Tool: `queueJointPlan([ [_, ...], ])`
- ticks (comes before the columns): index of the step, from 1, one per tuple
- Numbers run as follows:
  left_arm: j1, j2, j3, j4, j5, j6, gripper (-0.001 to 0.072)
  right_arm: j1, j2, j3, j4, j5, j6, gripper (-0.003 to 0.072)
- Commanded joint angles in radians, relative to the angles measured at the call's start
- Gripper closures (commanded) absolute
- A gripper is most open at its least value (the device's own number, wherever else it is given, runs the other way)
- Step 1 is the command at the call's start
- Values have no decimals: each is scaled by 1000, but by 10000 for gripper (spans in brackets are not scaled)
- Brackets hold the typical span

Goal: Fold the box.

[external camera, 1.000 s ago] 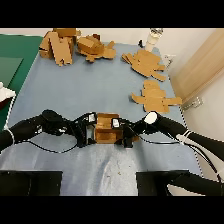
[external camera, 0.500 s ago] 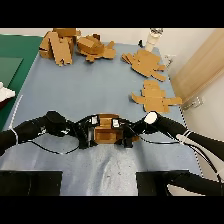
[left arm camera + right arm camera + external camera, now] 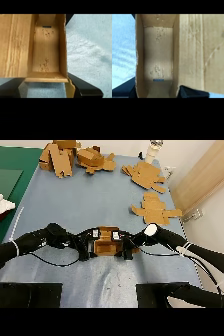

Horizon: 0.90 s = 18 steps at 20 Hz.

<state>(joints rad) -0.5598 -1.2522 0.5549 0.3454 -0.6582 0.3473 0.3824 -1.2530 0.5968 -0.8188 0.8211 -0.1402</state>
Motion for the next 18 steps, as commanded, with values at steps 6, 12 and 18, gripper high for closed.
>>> queueJointPlan([
  [6, -23, -3, 1, 18, 75, 0, 97, 0, -1, 0, 0, 1, 0, 219],
  [12, -23, -3, 1, 17, 75, 0, 116, 0, -1, 0, 0, 1, 0, 219],
  [18, -23, -3, 1, 18, 75, 0, 114, 0, -1, 0, 0, 1, 0, 219],
])
